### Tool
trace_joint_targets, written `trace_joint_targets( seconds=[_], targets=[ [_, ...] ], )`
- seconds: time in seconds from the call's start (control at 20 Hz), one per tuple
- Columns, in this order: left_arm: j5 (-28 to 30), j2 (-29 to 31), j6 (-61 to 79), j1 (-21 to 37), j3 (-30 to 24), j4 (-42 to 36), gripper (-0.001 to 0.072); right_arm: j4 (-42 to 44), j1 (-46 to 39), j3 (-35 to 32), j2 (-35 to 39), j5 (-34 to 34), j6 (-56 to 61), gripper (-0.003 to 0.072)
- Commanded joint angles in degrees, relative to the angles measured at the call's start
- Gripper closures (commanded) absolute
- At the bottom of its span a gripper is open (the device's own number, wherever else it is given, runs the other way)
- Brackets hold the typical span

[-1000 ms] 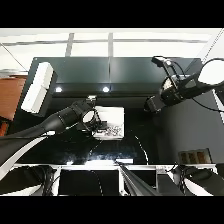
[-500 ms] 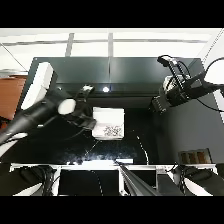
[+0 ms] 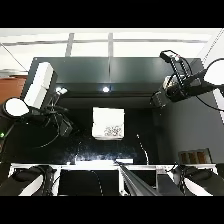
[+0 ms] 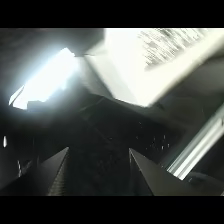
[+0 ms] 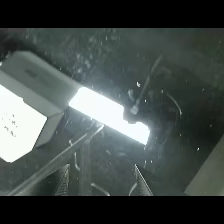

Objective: Fold the box and place the chain.

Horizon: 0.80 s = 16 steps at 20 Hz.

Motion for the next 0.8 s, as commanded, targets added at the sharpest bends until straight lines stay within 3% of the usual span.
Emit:
trace_joint_targets(
  seconds=[0.0, 0.05, 0.1, 0.15, 0.2, 0.25, 0.3, 0.45, 0.75],
  targets=[
    [2.4, -1.6, 26.7, 3.3, -4.5, -6.5, 0.0266, -0.2, 0.0, 0.0, 0.0, -1.8, 0.0, 0.0204],
    [4.0, -2.7, 30.0, 3.2, -4.5, -6.7, 0.0259, -0.1, 0.1, 0.0, 0.0, -1.8, 0.0, 0.0204],
    [6.1, -4.0, 33.9, 2.7, -4.4, -6.7, 0.0102, 0.4, 0.0, 0.0, 0.0, -1.8, 0.0, 0.0204],
    [8.6, -5.2, 37.3, 2.1, -4.4, -6.8, -0.0001, 1.0, 0.0, 0.0, 0.0, -1.9, 0.0, 0.0203],
    [11.2, -6.8, 40.6, 1.3, -4.4, -6.9, -0.0001, 1.0, 0.1, 0.0, 0.0, -1.9, 0.0, 0.0198],
    [12.9, -8.2, 44.0, 0.6, -4.4, -6.9, -0.0001, 0.9, 0.1, 0.0, 0.0, -2.0, 0.0, 0.0008],
    [13.6, -9.7, 49.0, -0.1, -4.4, -7.0, -0.0001, 0.6, 0.1, 0.0, 0.0, -2.1, -1.7, -0.0029],
    [13.5, -12.4, 62.7, -2.7, -4.4, -10.2, -0.0001, 0.4, 0.0, 0.0, 0.0, -3.2, -7.2, -0.0028],
    [13.1, -17.0, 64.0, -5.7, -4.4, -18.9, 0.0000, 0.3, 0.0, 0.0, -0.2, -10.1, -8.0, -0.0027]
  ],
)
